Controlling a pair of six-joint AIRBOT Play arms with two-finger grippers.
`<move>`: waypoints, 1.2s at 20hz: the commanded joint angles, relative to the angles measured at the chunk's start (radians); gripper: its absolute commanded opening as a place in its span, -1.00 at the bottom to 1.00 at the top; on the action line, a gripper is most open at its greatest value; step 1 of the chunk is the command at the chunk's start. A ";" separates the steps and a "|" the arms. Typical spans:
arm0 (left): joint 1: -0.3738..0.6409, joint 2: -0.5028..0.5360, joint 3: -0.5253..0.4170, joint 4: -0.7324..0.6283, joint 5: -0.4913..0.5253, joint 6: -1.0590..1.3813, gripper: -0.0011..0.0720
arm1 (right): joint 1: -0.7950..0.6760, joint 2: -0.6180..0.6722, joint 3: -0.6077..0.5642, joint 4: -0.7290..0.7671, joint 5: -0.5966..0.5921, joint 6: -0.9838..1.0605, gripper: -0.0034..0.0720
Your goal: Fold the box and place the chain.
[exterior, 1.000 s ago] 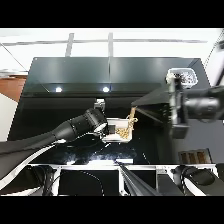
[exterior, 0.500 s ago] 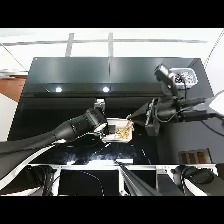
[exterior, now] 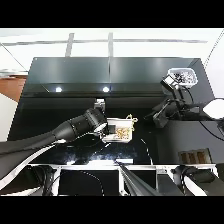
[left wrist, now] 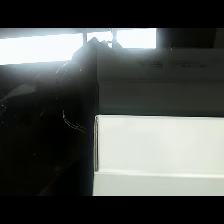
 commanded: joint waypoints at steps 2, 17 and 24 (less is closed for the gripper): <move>0.000 0.001 0.000 0.000 -0.001 0.000 -0.88 | -0.015 -0.023 -0.151 -0.082 -0.200 -0.151 0.88; 0.000 0.001 0.000 0.000 -0.001 0.000 -0.88 | 0.210 -0.198 -0.284 0.417 -0.335 -0.937 0.77; 0.000 0.001 0.000 -0.003 -0.001 0.000 -0.88 | 0.210 -0.248 -0.284 0.520 -0.334 -1.086 0.77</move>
